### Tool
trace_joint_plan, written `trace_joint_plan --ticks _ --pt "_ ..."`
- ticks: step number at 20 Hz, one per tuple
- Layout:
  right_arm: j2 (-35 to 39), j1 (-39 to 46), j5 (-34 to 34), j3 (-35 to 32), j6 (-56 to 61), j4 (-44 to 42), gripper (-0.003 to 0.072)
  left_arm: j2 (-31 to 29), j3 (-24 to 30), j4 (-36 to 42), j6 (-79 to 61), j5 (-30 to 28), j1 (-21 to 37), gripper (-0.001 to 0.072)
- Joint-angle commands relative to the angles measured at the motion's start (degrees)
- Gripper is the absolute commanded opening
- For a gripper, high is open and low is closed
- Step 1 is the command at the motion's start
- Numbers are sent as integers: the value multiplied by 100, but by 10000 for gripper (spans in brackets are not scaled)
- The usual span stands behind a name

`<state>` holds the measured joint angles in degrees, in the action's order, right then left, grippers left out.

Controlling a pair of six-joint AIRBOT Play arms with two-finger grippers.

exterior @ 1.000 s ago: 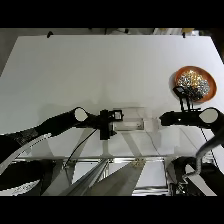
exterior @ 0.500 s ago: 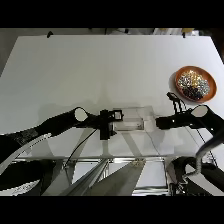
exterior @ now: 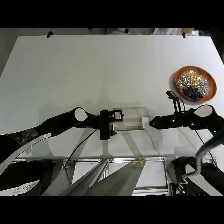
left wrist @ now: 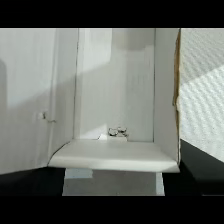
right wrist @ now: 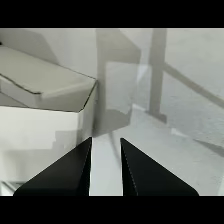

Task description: Fold the box and place the chain.

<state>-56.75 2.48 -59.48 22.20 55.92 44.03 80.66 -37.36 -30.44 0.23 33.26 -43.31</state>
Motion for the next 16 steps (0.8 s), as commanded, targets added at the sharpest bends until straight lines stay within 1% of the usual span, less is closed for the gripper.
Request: trace_joint_plan --ticks 1,2,3,4,7,12,14,16 --pt "256 2 -264 -2 -55 -382 205 -2 2 -2 0 -2 0 252" --pt "293 2 -297 -2 -52 -420 230 -4 2 -2 0 0 0 252" --pt "323 2 -299 -2 -48 -420 282 -2 2 -2 -2 -2 0 252" --pt "343 2 -299 -2 -48 -428 296 -2 2 -2 0 0 0 252" --pt "341 -166 -247 -4 -85 -466 296 -2 2 -2 0 0 0 252" --pt "341 -824 188 0 52 -376 298 -4 2 -2 0 0 0 252" --pt "341 -1064 365 28 260 -358 337 -2 2 -2 0 0 0 252" --pt "341 -1335 647 127 890 -70 342 -2 2 -2 -2 -2 0 252"
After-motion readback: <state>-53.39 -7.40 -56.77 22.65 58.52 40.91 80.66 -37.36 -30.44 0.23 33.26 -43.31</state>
